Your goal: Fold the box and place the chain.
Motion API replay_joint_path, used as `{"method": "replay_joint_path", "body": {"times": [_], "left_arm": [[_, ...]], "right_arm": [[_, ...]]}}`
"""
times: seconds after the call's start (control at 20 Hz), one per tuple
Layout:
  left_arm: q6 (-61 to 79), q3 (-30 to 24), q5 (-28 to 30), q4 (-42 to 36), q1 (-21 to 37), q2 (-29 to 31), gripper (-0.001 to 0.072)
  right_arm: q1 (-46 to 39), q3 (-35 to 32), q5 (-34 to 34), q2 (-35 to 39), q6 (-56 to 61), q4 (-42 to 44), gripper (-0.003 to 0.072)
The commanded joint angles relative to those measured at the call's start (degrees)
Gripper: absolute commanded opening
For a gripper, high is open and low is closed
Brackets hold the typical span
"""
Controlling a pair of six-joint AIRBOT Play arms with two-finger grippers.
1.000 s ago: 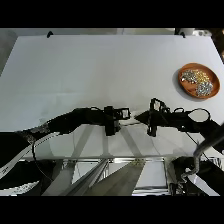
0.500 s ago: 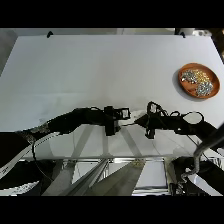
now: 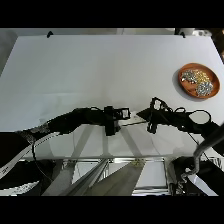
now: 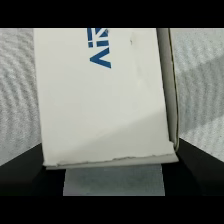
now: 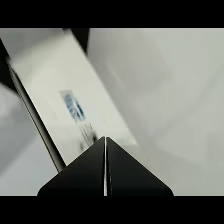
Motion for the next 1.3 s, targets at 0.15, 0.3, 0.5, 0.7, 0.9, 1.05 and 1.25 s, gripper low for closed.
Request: {"method": "replay_joint_path", "body": {"times": [0.15, 0.3, 0.5, 0.7, 0.9, 1.05, 1.25], "left_arm": [[0.02, 0.00, 0.02, 0.02, 0.00, 0.04, 0.0153], [0.02, 0.00, 0.02, 0.02, 0.02, 0.04, 0.0153], [0.02, 0.00, 0.00, 0.02, 0.02, 0.04, 0.0153], [0.02, 0.00, 0.17, 0.00, 0.00, 0.04, 0.0153], [0.02, 0.00, 0.17, 0.02, 0.02, 0.04, 0.0153], [0.00, 0.00, -0.22, 0.02, 0.02, 0.04, 0.0144], [-3.48, 0.00, -2.16, 0.35, 0.96, 2.58, 0.0008]], "right_arm": [[-0.02, 2.93, -10.95, 12.17, 40.65, -14.64, 0.0015], [-0.02, 4.96, -4.28, 13.55, 83.73, -50.21, 0.0016], [-0.52, 6.51, 17.35, 13.46, 101.42, -77.61, 0.0014], [-5.60, 6.51, 24.68, 13.07, 101.48, -74.05, 0.0015], [-7.06, 6.51, 28.13, 13.07, 101.90, -72.48, 0.0016], [-7.04, 6.51, 28.81, 13.07, 101.88, -70.40, 0.0017], [-7.04, 6.51, 25.68, 13.07, 101.83, -69.42, 0.0017]]}}
